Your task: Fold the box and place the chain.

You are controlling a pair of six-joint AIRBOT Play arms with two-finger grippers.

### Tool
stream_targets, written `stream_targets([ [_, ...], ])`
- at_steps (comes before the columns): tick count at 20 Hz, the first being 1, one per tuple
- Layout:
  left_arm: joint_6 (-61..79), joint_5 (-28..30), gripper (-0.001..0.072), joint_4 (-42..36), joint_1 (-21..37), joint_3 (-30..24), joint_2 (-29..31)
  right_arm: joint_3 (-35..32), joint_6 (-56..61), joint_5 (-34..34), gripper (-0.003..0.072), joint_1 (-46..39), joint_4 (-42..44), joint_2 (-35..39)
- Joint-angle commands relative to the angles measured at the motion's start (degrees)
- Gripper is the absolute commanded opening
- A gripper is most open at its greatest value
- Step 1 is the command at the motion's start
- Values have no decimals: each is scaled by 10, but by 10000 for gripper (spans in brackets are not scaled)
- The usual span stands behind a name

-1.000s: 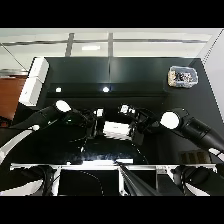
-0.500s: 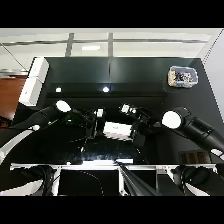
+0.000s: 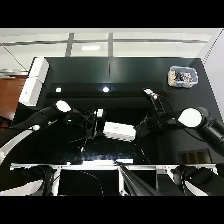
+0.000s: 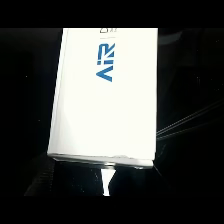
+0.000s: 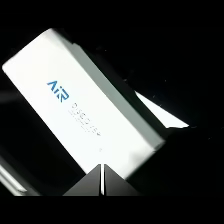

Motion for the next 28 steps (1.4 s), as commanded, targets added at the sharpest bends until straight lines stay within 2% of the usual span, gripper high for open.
stream_targets([
  [1, 0, 1, 371, 0, 0, 0, 0, -61, 94, -59, 28, -17, 194, 4],
  [3, 0, 1, 371, 0, 0, 0, 0, -82, 94, -106, 29, -3, 249, 4],
  [6, 0, 1, 371, 0, 0, 0, 0, -84, 96, -149, 29, 17, 256, 2],
  [19, 0, 1, 371, 0, 0, 0, 0, -84, 103, -149, 29, 56, 250, -101],
  [28, 0, 1, 372, 0, 0, 0, 0, -77, 73, -136, 29, 51, 238, -106],
])
